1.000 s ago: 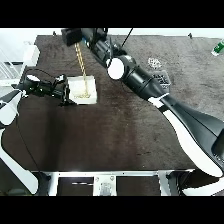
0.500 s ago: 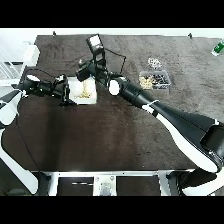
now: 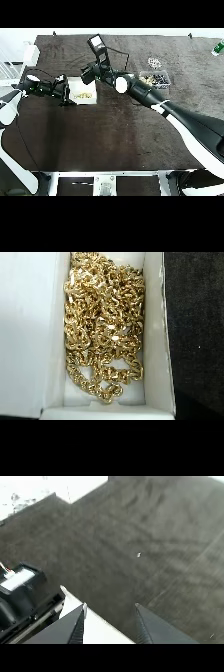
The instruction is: Fold the box and place the chain.
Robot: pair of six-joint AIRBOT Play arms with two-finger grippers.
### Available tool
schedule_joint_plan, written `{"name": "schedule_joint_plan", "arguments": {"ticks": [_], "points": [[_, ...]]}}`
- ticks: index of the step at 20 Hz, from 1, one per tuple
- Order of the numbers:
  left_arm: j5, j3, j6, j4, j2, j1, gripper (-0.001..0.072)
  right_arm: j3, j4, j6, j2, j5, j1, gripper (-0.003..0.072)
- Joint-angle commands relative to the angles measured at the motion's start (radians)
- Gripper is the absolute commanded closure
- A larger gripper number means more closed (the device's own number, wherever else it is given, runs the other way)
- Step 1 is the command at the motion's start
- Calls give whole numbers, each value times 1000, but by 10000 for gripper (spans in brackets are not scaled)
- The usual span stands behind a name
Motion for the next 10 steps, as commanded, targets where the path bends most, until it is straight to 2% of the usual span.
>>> {"name": "schedule_joint_plan", "arguments": {"ticks": [1,4,7,10], "points": [[0,1,0,0,0,1,182,6,-51,-37,73,54,-58,316],[0,1,0,0,0,1,182,48,-3,-77,75,141,-183,304],[0,1,0,0,0,1,182,87,282,-315,50,213,-280,320],[0,1,0,0,0,1,182,158,580,-552,-54,398,-343,319]]}}
